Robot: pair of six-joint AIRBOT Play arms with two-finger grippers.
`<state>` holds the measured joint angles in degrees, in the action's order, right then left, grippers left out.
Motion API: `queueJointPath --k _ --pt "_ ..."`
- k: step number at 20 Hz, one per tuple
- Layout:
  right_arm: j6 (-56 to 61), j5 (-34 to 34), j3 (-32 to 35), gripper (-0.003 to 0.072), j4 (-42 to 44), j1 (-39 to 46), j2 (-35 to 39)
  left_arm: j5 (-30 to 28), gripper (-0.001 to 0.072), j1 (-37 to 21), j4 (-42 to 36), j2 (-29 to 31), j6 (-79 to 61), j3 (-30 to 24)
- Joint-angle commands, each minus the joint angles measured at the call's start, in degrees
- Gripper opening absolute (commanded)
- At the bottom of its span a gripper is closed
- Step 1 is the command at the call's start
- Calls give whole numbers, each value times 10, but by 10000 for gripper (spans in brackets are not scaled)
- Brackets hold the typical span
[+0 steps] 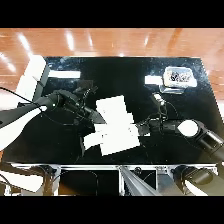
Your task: Fold the box and place the chain.
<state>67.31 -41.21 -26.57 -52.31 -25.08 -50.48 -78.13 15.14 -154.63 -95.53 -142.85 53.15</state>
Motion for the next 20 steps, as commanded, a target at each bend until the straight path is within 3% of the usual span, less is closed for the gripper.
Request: queueJointPath --k 1,2,3,5,8,13,15,18,20 --pt "1 -18 0 97 0 0 0 -11 30 3 2 -2 -10 9" --pt "3 -25 0 543 0 0 0 -31 30 3 6 -2 -10 12" --pt "3 -29 -1 716 -3 1 1 -51 30 4 9 -2 -10 12" --pt "4 -56 -17 720 -27 15 1 -61 30 3 15 -2 -10 18" --pt "13 -156 -80 719 -110 82 1 -79 27 3 62 2 -25 45" --pt "14 -316 -212 719 -193 228 7 84 25 26 127 88 -147 49" --pt "13 -339 -246 719 -193 267 21 133 25 49 119 128 -196 39" --pt "9 -350 -258 719 -196 283 34 136 25 87 23 172 -293 -8" --pt "10 -345 -258 719 -195 283 34 180 27 121 48 177 -292 -39"
